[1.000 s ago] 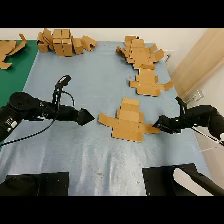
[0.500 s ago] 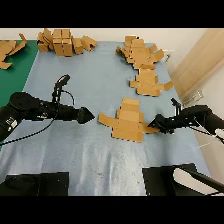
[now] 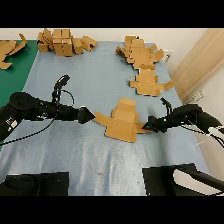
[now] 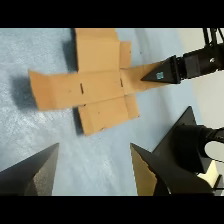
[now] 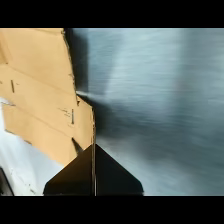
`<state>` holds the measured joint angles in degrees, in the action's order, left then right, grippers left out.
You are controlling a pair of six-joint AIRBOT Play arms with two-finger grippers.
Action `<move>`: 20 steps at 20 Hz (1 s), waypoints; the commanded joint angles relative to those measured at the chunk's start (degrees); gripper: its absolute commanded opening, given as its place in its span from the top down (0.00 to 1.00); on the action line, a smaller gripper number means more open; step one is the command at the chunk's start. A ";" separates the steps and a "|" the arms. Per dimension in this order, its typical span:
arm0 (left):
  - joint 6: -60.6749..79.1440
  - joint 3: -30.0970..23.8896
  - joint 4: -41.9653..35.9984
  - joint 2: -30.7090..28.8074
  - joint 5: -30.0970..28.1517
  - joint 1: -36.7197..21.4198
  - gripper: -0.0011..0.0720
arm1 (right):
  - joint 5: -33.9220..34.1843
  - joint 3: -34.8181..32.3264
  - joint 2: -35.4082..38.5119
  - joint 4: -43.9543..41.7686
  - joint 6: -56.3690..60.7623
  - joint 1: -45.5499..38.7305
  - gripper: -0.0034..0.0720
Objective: Fold the box.
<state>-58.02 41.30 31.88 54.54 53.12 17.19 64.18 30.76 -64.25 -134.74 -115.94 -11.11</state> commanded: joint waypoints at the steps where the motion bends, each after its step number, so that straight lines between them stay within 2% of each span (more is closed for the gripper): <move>1: -2.03 0.07 -0.20 0.31 -0.59 -0.35 0.04 | 3.02 -0.13 1.07 -8.55 -7.48 7.56 0.95; 4: -2.05 0.07 0.22 3.02 -0.44 -2.93 0.04 | 0.44 -2.60 5.14 -11.17 -11.50 15.37 0.95; 10: 3.65 0.07 0.24 14.19 2.51 -5.40 0.04 | -8.61 -7.58 12.33 -10.95 -16.28 24.37 0.95; 16: 6.56 0.07 -0.04 19.17 1.90 -5.49 0.04 | -9.14 -7.82 12.46 -10.56 -16.55 25.90 0.95; 19: 12.00 0.09 -4.52 19.56 1.97 -5.49 0.04 | -9.81 -7.82 12.41 -10.56 -16.55 25.90 0.95; 20: 14.75 0.09 -7.41 19.93 2.64 -5.49 0.12 | -10.32 -7.82 12.41 -10.56 -16.55 25.90 0.95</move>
<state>-49.25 41.36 29.56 73.45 55.02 11.75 55.16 23.03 -51.94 -145.34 -132.33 14.57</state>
